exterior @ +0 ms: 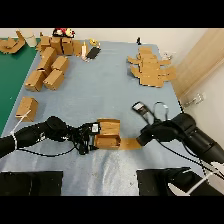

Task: Fold the box.

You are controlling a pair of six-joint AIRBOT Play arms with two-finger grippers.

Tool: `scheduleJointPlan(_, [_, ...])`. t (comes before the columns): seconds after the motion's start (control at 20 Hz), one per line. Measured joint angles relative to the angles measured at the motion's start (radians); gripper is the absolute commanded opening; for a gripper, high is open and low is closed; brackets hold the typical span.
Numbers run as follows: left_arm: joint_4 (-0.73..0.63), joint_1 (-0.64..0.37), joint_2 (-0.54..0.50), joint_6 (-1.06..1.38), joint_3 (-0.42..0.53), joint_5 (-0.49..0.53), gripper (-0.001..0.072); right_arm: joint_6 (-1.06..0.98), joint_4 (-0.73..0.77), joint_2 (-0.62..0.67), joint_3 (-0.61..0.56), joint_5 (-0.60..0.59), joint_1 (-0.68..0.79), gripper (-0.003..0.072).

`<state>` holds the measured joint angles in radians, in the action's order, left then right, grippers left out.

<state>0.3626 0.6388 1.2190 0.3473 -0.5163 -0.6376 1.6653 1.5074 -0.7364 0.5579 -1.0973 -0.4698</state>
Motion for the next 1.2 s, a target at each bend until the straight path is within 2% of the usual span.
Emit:
scheduleJointPlan(0.2, [0.0, 0.0, 0.0, 0.0, 0.0, 0.0, 0.0485, -0.141, 0.056, 0.016, -0.044, -0.027, 0.2, 0.0003])
scheduleJointPlan(0.45, [0.0, 0.0, 0.0, 0.0, 0.0, 0.0, 0.0485, -0.12, 0.313, -0.022, -0.137, 0.022, 0.289, 0.0004])
scheduleJointPlan(0.65, [0.0, 0.0, 0.0, 0.0, 0.0, 0.0, 0.0485, -0.058, 0.502, -0.06, -0.188, 0.08, 0.303, 0.0003])
scheduleJointPlan(1.05, [0.0, 0.0, 0.0, 0.0, 0.0, 0.0, 0.0485, -0.018, 0.686, -0.085, -0.206, 0.16, 0.206, 0.0005])
scheduleJointPlan(1.2, [0.0, 0.0, 0.0, 0.0, 0.0, 0.0, 0.0485, -0.018, 0.718, -0.078, -0.199, 0.173, 0.166, 0.0108])
